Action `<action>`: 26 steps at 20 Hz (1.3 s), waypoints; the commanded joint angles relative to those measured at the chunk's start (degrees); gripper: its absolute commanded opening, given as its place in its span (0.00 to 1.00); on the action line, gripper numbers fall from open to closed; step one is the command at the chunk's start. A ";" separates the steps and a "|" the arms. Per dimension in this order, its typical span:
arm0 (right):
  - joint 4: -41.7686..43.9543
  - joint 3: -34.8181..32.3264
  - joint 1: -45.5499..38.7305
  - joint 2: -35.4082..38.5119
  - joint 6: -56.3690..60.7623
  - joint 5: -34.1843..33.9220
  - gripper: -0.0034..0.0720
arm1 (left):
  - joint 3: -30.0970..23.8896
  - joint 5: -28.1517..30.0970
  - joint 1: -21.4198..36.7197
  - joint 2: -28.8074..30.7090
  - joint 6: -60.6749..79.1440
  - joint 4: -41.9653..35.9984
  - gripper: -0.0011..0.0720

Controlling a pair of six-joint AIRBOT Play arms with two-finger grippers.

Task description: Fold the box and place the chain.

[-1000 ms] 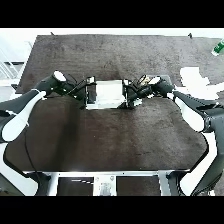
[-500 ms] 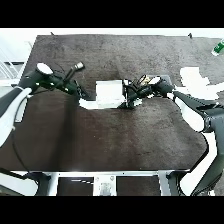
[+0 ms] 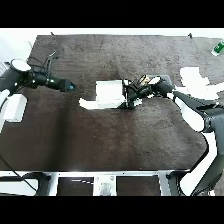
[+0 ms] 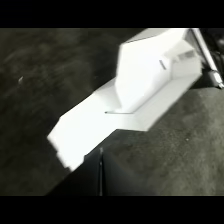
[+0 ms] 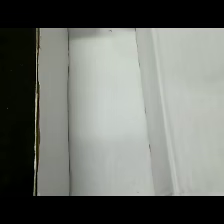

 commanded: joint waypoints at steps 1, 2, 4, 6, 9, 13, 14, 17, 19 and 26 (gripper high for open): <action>0.02 0.00 0.00 0.00 0.00 0.00 0.82 | -6.54 3.50 2.91 0.28 -5.25 0.28 0.04; 0.02 0.00 0.00 0.00 0.00 0.00 0.82 | -8.31 4.55 3.28 0.28 -5.27 0.26 0.04; 0.02 0.00 0.00 0.00 0.00 0.00 0.82 | -10.69 7.61 3.04 -0.07 -6.62 0.31 0.04; 0.02 0.00 0.00 0.00 0.00 0.00 0.82 | -11.19 8.28 3.04 -1.31 -7.54 0.00 0.04; 0.02 0.00 0.00 0.00 0.00 0.00 0.82 | -11.17 9.60 1.42 -4.26 -7.78 -0.59 0.04; 0.02 0.00 0.00 0.00 0.00 0.00 0.82 | -11.15 12.76 -3.23 -8.46 -8.02 -2.36 0.04; 0.02 0.00 0.00 0.00 0.00 0.00 0.82 | -11.13 13.60 -4.37 -9.09 -8.02 -3.15 0.04; 0.02 0.00 0.00 0.00 0.00 0.00 0.82 | -11.13 15.85 -7.28 -10.16 -8.04 -4.79 0.04; 0.02 0.02 0.00 0.00 0.00 0.00 0.82 | -11.15 16.70 -8.57 -10.43 -8.24 -5.25 0.04; 0.02 0.00 0.00 0.00 0.00 0.00 0.82 | -6.67 12.70 -8.79 -10.40 -5.31 -8.87 0.16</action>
